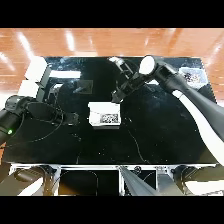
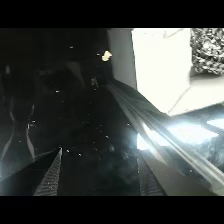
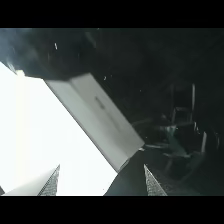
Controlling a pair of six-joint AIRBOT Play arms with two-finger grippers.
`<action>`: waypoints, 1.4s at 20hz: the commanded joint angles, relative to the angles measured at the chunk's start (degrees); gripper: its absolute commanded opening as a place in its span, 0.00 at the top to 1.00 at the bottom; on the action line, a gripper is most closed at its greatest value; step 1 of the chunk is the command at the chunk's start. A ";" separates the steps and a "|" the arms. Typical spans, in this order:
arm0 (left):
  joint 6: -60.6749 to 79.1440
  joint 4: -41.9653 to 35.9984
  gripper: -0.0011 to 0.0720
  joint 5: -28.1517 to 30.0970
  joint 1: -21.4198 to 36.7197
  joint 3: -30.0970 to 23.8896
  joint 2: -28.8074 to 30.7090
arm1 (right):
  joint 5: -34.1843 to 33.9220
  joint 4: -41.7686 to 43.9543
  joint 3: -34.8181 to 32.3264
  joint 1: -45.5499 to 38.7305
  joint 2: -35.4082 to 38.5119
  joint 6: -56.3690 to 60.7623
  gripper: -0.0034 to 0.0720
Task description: Fold the box and place the chain.
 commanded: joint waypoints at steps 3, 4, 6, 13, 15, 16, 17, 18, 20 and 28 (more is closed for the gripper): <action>2.08 -1.66 0.21 0.59 4.04 -0.70 0.26 | 1.66 2.97 0.57 2.91 -3.28 -8.20 0.12; 2.01 -1.73 0.21 0.57 4.68 -1.31 0.48 | 2.47 3.43 0.57 2.97 -3.28 -8.35 0.12; 2.01 -2.21 0.21 0.31 4.98 -3.02 0.76 | 3.72 3.50 0.57 3.32 -3.28 -8.37 0.12; 2.23 -4.42 0.21 -0.28 4.98 -8.66 1.03 | 9.68 5.27 2.64 3.65 -3.28 -10.71 0.12; 2.23 -4.52 0.21 -0.48 4.96 -8.76 1.16 | 11.87 6.45 2.64 4.00 -3.28 -10.69 0.12; 2.23 -4.50 0.21 -0.48 4.96 -8.76 1.20 | 12.98 6.84 2.64 4.33 -3.26 -10.69 0.12; 2.23 -4.50 0.21 -0.48 4.98 -8.76 1.20 | 13.81 7.23 2.64 4.66 -3.26 -10.69 0.12; 2.23 -4.48 0.21 -0.59 4.98 -8.76 1.20 | 14.16 7.45 2.64 5.07 -3.26 -10.67 0.12; 2.23 -4.48 0.21 -0.87 4.98 -8.76 1.20 | 14.69 7.41 2.64 6.08 -3.26 -10.64 0.12; 2.21 -3.85 0.21 -1.70 5.01 -8.76 1.20 | 13.90 2.45 2.64 11.28 -3.26 -9.53 0.12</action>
